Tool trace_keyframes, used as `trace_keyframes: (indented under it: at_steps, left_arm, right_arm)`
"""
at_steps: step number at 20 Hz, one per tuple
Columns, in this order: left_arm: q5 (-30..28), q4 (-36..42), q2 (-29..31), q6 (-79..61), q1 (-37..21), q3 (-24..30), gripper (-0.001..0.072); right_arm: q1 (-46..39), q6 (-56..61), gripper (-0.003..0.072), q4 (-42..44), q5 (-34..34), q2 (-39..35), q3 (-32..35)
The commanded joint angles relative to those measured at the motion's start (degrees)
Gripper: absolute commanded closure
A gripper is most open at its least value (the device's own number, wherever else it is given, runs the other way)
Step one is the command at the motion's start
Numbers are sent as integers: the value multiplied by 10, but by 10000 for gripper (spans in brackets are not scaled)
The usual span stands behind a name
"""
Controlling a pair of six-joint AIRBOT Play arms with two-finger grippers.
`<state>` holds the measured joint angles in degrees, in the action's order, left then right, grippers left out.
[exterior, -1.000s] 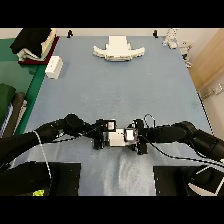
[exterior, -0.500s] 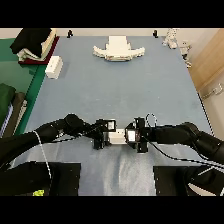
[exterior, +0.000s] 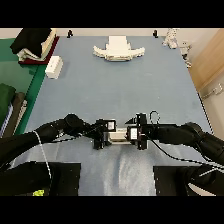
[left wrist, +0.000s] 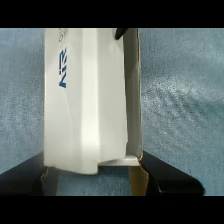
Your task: Fold the box.
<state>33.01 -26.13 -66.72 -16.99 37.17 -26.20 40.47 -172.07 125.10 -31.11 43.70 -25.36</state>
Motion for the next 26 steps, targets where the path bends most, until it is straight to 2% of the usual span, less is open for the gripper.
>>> trace_keyframes:
  at_steps: [1,5,6,8,10,26]
  left_arm:
    - [0,0,0,0,0,0,249]
    - [0,0,0,0,0,0,249]
    - [0,0,0,0,0,0,249]
    - [0,0,0,0,0,0,249]
    - [0,0,0,0,0,0,249]
    - [0,0,0,0,0,0,249]
  right_arm:
    - [0,0,163,0,2,-5,0]
    - [0,0,182,6,2,5,0]
    - [0,0,283,7,1,9,0]
    - [0,0,305,12,-4,15,0]
    - [0,0,401,19,-16,20,0]
    - [25,1,406,33,-24,41,5]
